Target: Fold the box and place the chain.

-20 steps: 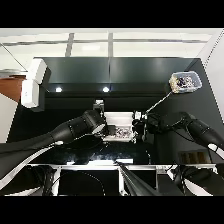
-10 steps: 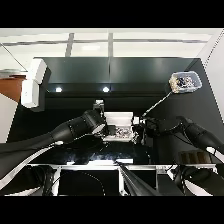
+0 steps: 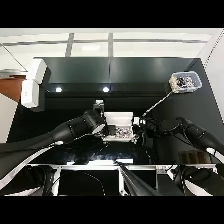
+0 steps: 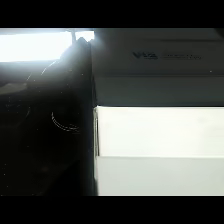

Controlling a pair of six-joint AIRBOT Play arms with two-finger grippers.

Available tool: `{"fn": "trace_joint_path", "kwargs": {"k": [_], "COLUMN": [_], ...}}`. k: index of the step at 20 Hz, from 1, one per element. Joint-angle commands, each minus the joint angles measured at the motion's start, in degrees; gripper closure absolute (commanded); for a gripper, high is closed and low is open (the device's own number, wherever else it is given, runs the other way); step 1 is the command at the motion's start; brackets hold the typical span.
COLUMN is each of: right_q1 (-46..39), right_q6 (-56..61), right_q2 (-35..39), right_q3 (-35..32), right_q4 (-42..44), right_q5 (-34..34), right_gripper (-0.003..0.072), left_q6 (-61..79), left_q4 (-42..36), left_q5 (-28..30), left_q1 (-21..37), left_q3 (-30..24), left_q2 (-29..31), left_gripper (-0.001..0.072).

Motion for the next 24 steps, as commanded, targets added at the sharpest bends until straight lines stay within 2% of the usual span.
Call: {"fn": "trace_joint_path", "kwargs": {"k": [1,3,4,10,17,22,24], "right_q1": [0.0,0.0,0.0,-0.1,-0.2,-0.2,-0.2], "right_q6": [-0.2,-0.2,-0.1,8.9,23.5,26.8,28.4], "right_q2": [0.0,0.0,0.1,4.3,11.6,13.1,13.1], "right_q3": [0.0,0.0,0.0,3.3,16.3,26.0,28.1], "right_q4": [-0.1,-0.1,-0.1,-0.6,-3.9,-2.5,-3.3], "right_q5": [-1.0,-1.0,-1.0,-1.2,-5.1,-13.0,-13.7], "right_gripper": [0.0628,0.0629,0.0664,0.0663,0.0665,0.0664,0.0664], "left_q6": [0.0,0.0,0.0,0.0,0.0,0.0,0.0], "left_q4": [0.0,0.0,0.0,0.0,0.0,0.0,0.0], "left_q5": [0.0,0.0,0.0,0.0,0.0,0.0,0.0], "left_q1": [0.0,0.0,0.0,0.0,0.0,0.0,0.0], "left_q3": [0.0,0.0,0.0,0.0,0.0,0.0,0.0], "left_q2": [0.0,0.0,0.0,0.0,0.0,0.0,0.0], "left_gripper": [0.0677,0.0677,0.0677,0.0677,0.0677,0.0677,0.0677]}}
